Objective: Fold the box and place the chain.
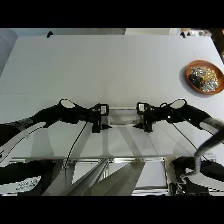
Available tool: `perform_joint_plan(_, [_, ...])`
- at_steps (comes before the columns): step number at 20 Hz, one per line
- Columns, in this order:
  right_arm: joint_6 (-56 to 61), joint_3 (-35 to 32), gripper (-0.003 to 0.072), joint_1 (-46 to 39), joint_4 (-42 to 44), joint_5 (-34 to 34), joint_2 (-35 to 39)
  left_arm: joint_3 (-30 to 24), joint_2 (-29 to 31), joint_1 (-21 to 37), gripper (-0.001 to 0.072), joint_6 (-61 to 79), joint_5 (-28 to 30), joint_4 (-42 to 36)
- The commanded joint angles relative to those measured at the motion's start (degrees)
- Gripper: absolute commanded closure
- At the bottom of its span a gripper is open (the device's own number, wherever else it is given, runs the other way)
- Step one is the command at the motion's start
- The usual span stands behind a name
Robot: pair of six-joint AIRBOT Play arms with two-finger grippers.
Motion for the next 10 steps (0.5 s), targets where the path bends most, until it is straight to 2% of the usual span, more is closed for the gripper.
perform_joint_plan(1, [0.0, 0.1, 0.0389, 0.0, 0.0, 0.0, 0.0, 0.0, 0.0, 0.0, 0.0558, -0.1, 0.2, 0.0])
perform_joint_plan(10, [0.0, 0.1, 0.0389, 0.0, 0.0, 0.0, 0.0, 0.0, 0.0, 0.0, 0.0558, -0.1, -0.2, 0.0])
